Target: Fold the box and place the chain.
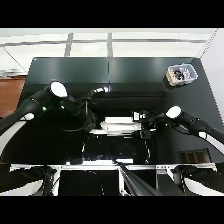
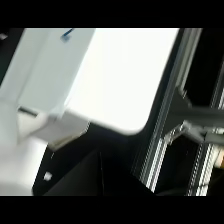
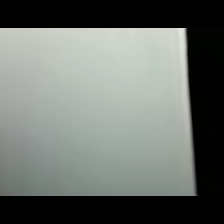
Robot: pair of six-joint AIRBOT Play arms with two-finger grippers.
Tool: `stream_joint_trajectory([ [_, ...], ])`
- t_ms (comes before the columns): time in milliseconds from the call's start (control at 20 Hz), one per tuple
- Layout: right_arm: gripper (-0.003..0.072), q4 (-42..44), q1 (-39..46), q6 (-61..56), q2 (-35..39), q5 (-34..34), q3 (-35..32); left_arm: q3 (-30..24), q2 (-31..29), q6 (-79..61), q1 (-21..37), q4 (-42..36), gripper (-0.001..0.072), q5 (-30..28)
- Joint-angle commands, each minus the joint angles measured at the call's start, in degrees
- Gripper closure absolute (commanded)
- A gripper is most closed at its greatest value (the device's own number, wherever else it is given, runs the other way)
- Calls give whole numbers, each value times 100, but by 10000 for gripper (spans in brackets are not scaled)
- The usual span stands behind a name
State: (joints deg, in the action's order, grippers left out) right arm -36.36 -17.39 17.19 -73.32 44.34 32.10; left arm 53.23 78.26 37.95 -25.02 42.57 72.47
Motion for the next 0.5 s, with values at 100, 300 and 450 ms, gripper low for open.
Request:
stream_joint_trajectory([
  [100, 589, -26, -11, -4, -4, -22, -2, -256, -24, 57, -625, -1106, 690, -2465],
  [300, 589, -31, -11, -4, -4, -17, -2, -289, 20, -175, -623, -1410, 690, -3661],
  [450, 589, -31, -11, -4, -4, -17, -2, -291, 382, -168, -616, -1357, 690, -3696],
])
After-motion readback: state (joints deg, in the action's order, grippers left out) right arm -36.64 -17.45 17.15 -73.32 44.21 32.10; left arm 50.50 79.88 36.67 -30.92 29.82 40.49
